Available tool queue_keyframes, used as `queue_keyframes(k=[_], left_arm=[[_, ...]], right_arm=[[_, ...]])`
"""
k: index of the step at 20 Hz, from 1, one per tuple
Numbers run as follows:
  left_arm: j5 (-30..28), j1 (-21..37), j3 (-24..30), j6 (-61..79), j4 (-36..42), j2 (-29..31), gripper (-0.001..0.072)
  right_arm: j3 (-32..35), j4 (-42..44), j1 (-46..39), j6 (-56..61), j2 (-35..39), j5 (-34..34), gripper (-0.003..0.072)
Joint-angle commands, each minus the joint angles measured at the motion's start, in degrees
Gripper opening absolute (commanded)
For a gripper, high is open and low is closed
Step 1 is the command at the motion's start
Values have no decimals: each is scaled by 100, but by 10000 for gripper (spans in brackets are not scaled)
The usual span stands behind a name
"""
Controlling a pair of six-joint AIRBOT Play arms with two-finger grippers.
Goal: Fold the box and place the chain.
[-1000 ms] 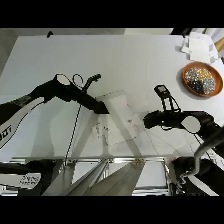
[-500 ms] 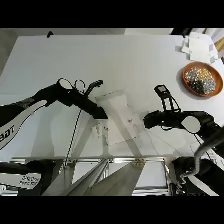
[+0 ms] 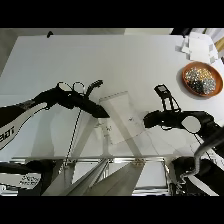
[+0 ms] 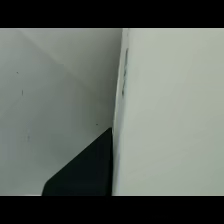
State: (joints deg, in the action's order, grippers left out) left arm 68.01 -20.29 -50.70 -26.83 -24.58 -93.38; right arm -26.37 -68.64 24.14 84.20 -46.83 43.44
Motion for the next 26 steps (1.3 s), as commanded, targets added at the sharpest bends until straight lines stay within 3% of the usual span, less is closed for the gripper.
queue_keyframes(k=[1,2,5,9,15,18,22,26], left_arm=[[15,2,11,367,7,2,2],[26,-7,9,531,13,2,2],[101,-15,-55,1650,-39,37,5],[-184,-103,-136,2734,-282,271,2],[-1362,-887,-170,3585,-785,466,1],[-1814,-1209,-195,3539,-990,452,1],[-2116,-1174,-195,3541,-960,452,2],[-2151,-1176,-195,3541,-957,426,3]], right_arm=[[-11,192,7,0,4,72,174],[-31,269,7,-4,15,98,246],[-210,249,2,-15,227,352,298],[-315,-205,2,-17,944,861,297],[-315,-964,2,0,1873,1808,298],[-313,-1027,2,-2,1917,1888,298],[-313,-1047,2,-2,1915,1847,297],[-313,-1084,2,-24,1915,1838,297]])
